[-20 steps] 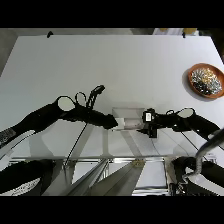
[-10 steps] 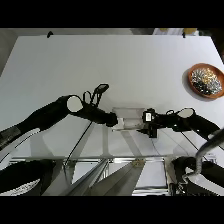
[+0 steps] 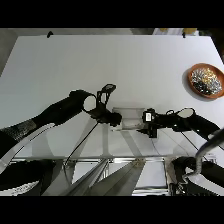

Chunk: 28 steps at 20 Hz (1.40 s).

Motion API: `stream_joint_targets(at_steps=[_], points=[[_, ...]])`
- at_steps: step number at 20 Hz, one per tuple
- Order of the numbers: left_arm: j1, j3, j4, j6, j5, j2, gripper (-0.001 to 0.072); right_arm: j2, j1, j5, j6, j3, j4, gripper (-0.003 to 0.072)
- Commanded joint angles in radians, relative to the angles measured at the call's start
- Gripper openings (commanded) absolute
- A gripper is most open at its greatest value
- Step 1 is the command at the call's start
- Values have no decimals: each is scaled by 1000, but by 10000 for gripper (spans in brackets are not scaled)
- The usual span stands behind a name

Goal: Fold the box and place the chain.

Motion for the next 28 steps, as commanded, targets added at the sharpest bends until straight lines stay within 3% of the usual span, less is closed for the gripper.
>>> stream_joint_targets(at_steps=[1, 7, 13, 16, 17, 18, 28], points=[[-33, 52, 70, -103, -28, -41, 391, 0, 0, 0, 0, 0, 0, 295], [-95, 167, 208, -354, -158, -140, 340, 1, 0, 0, 0, 0, 0, 295], [-121, 230, 267, -510, -214, -199, 310, 0, 0, 0, 0, 0, 0, 295], [-124, 233, 306, -572, -217, -204, 309, 1, 0, 0, 0, 0, 0, 295], [-125, 233, 325, -571, -225, -205, 252, 1, 0, 0, 0, 0, 0, 295], [-125, 233, 335, -571, -236, -207, 244, 0, 0, 0, 0, 0, 0, 295], [-142, 233, 330, -542, -270, -262, 236, 1, 0, 0, 0, 0, 0, 295]])
